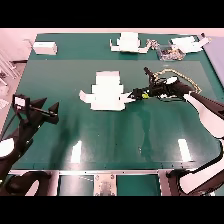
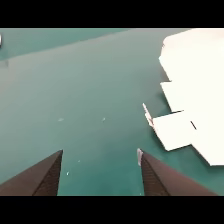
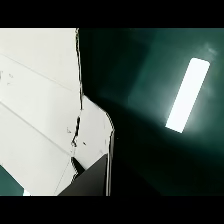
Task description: Fold the box and place the chain.
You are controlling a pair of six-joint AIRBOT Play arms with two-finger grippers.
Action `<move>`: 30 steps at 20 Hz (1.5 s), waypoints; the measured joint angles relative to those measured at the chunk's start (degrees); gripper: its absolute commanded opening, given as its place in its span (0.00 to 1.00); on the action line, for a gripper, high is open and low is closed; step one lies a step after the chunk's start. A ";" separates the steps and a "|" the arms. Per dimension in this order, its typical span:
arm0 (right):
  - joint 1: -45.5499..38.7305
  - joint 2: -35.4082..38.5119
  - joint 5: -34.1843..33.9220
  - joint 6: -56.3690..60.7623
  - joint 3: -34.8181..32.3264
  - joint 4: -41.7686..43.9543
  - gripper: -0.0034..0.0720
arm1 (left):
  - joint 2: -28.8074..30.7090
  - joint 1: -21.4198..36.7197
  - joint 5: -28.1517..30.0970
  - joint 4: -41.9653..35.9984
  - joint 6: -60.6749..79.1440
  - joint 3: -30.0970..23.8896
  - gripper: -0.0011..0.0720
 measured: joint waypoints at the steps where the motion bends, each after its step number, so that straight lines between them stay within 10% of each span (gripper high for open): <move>1: 0.00 0.00 -0.02 -0.11 0.15 0.00 0.05 | -1.44 0.00 -0.68 0.00 -0.04 1.29 0.75; 14: 0.00 0.00 -0.07 -0.42 0.63 0.11 0.06 | -45.88 5.35 -29.14 7.34 -4.02 35.17 0.75; 30: 0.00 0.00 0.15 -0.39 0.66 0.13 0.06 | -79.62 12.70 -58.99 16.50 -21.77 75.69 0.75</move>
